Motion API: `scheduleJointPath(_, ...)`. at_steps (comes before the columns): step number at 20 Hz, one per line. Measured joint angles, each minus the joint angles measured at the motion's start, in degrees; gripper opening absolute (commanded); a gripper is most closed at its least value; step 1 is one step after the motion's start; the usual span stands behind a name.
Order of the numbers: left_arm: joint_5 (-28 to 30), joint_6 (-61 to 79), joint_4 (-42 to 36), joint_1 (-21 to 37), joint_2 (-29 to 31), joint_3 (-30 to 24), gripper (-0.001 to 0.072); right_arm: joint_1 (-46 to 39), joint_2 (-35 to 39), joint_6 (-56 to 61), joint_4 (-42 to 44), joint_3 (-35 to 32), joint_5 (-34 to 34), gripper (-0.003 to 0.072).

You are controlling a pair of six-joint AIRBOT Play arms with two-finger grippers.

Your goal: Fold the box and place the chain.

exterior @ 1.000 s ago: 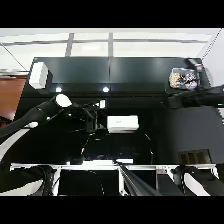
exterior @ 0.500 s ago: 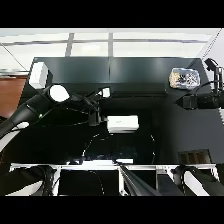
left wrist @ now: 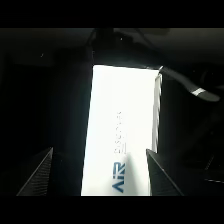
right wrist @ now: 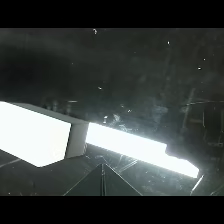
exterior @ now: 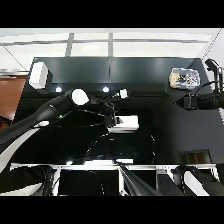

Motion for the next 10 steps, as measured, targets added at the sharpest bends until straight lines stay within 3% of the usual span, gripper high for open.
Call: scheduleJointPath(10,-0.46,-5.44,-0.02,-2.51,-3.58,1.4,0.0707,0.0,0.0,-0.02,0.66,0.0,0.52,0.0017)
